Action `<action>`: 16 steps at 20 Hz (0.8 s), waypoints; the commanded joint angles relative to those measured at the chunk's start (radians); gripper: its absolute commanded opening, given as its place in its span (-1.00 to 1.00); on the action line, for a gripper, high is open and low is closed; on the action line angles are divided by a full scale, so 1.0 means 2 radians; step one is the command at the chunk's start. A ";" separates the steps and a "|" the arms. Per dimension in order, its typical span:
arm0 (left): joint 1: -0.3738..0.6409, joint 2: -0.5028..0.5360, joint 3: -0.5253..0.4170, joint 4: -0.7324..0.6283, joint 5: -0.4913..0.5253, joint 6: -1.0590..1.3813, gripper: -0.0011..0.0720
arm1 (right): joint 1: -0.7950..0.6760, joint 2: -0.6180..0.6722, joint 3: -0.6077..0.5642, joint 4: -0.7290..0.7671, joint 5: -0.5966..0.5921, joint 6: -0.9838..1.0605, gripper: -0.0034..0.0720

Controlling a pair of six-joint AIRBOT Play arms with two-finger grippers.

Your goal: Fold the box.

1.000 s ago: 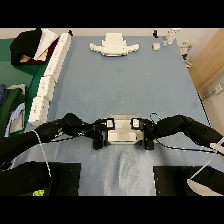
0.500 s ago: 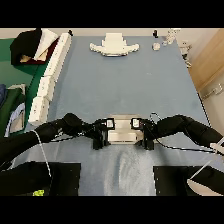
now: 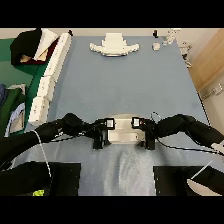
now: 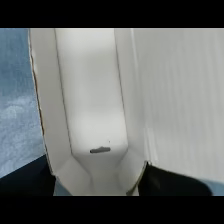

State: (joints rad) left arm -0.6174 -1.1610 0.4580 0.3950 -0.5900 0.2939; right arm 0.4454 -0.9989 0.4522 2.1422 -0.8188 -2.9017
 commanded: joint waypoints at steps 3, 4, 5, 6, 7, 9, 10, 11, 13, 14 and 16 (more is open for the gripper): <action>0.000 0.000 0.001 0.002 -0.002 0.001 0.46 | 0.001 0.061 0.034 -0.153 -0.105 0.203 0.97; 0.000 0.000 0.001 0.002 -0.002 0.001 0.46 | 0.001 0.076 0.040 -0.180 -0.133 0.241 0.97; 0.000 0.000 0.001 0.002 -0.002 0.001 0.46 | 0.001 0.090 0.044 -0.201 -0.157 0.285 0.97; 0.000 0.000 0.001 0.002 -0.002 0.001 0.46 | 0.001 0.105 0.048 -0.213 -0.181 0.345 0.96; 0.000 0.000 0.001 0.002 -0.002 0.001 0.46 | 0.001 0.117 0.051 -0.212 -0.201 0.400 0.85; 0.000 0.000 0.001 0.002 -0.002 0.001 0.46 | 0.001 0.139 0.055 -0.183 -0.239 0.511 0.29; 0.000 0.000 0.001 0.002 -0.002 0.001 0.46 | 0.001 0.145 0.055 -0.157 -0.245 0.551 -0.05; 0.000 0.000 0.001 0.002 -0.002 0.001 0.46 | 0.001 0.147 0.055 -0.114 -0.245 0.588 -0.60; 0.000 0.000 0.001 0.002 -0.002 0.001 0.46 | 0.001 0.143 0.052 -0.007 -0.214 0.610 -0.91; 0.000 0.000 0.001 0.002 -0.002 0.001 0.46 | 0.006 0.136 0.050 0.045 -0.178 0.625 -0.91; 0.000 0.000 0.001 0.002 -0.002 0.001 0.46 | 0.034 0.114 0.049 0.105 -0.087 0.658 -0.91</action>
